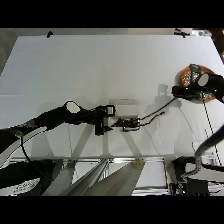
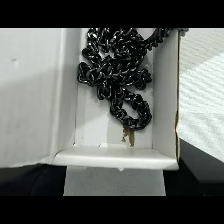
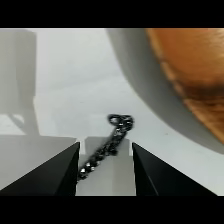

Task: Fold the box and place the chain.

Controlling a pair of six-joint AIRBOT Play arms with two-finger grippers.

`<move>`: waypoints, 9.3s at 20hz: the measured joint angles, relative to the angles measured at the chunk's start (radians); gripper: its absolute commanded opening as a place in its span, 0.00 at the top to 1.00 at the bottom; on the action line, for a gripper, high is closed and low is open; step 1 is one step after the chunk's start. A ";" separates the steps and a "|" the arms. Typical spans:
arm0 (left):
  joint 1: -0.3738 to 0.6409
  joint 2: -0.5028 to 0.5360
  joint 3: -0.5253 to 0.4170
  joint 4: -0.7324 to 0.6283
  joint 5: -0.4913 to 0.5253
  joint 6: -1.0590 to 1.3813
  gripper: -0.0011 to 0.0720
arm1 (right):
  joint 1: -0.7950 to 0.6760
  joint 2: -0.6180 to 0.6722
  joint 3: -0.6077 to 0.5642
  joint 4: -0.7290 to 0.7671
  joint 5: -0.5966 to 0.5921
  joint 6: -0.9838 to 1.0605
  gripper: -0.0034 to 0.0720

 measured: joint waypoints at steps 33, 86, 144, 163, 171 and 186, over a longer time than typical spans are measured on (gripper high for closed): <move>0.000 0.000 0.000 0.000 0.000 0.000 0.48 | 0.278 0.547 0.002 0.127 0.303 -0.167 0.94; 0.000 0.000 0.000 0.000 0.000 0.000 0.48 | 0.547 0.708 -0.333 0.275 0.224 -0.589 0.62; 0.000 0.000 0.000 0.000 0.001 0.000 0.48 | 0.499 0.593 -0.367 0.402 0.103 -1.285 0.94; 0.000 0.000 0.000 0.000 0.000 0.000 0.48 | 0.683 0.832 -0.282 0.676 -0.098 -1.115 0.94; 0.000 0.000 0.000 0.000 0.000 0.000 0.48 | 0.689 0.652 -0.282 0.654 -0.026 -0.914 0.94; 0.000 0.000 0.000 0.000 0.000 0.000 0.48 | 0.689 0.337 -0.282 0.646 -0.054 -0.552 0.79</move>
